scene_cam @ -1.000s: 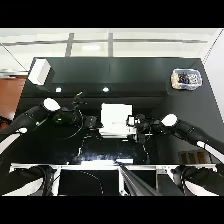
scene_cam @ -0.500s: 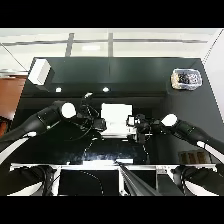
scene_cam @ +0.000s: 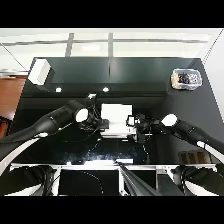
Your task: Fold the box and place the chain.
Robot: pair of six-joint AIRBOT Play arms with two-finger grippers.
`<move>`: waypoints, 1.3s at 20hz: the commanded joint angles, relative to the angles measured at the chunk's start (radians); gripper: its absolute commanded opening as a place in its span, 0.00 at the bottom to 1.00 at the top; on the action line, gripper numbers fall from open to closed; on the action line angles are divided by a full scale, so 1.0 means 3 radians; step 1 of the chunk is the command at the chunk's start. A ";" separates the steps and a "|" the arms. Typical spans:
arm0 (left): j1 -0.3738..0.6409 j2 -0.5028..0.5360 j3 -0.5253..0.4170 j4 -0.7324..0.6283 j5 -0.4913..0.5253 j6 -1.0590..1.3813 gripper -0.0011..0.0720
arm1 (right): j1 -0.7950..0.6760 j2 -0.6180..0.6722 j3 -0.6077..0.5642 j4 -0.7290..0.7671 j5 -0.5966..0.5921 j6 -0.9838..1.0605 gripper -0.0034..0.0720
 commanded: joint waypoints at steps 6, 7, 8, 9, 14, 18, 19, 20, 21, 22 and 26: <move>-0.0203 -0.0254 0.0289 0.0313 -0.0207 -0.0387 0.62 | 0.0003 -0.0001 -0.0001 0.0000 0.0003 0.0001 0.75; -0.0202 -0.0254 0.0289 0.0277 -0.0183 -0.0388 0.53 | 0.0003 -0.0001 -0.0001 0.0001 0.0003 0.0001 0.75; -0.0211 -0.0256 0.0289 0.0271 -0.0170 -0.0412 0.50 | 0.0001 -0.0001 -0.0001 0.0000 0.0003 0.0001 0.75; -0.0214 -0.0266 0.0289 0.0273 -0.0179 -0.0458 0.50 | 0.0003 -0.0001 -0.0001 0.0000 0.0001 0.0001 0.75; -0.0224 -0.0367 0.0292 0.0271 -0.0173 -0.0537 0.50 | 0.0001 -0.0001 -0.0001 0.0000 0.0003 0.0001 0.75; -0.0224 -0.0402 0.0343 0.0272 -0.0188 -0.0537 0.49 | 0.0001 -0.0001 -0.0001 0.0000 0.0003 0.0001 0.75; -0.0224 -0.0408 0.0369 0.0273 -0.0189 -0.0537 0.49 | 0.0003 -0.0001 -0.0001 0.0000 0.0003 0.0001 0.75; -0.0224 -0.0421 0.0395 0.0272 -0.0193 -0.0537 0.45 | 0.0003 -0.0001 -0.0001 0.0000 0.0003 0.0001 0.75; -0.0225 -0.0446 0.0427 0.0271 -0.0198 -0.0537 0.35 | 0.0001 -0.0001 -0.0001 0.0001 0.0003 0.0001 0.75; -0.0225 -0.0479 0.0454 0.0270 -0.0226 -0.0538 0.31 | 0.0003 -0.0001 -0.0001 0.0000 0.0003 0.0001 0.75; -0.0224 -0.0529 0.0521 0.0253 -0.0300 -0.0552 0.23 | 0.0003 -0.0001 -0.0001 0.0000 0.0003 0.0001 0.75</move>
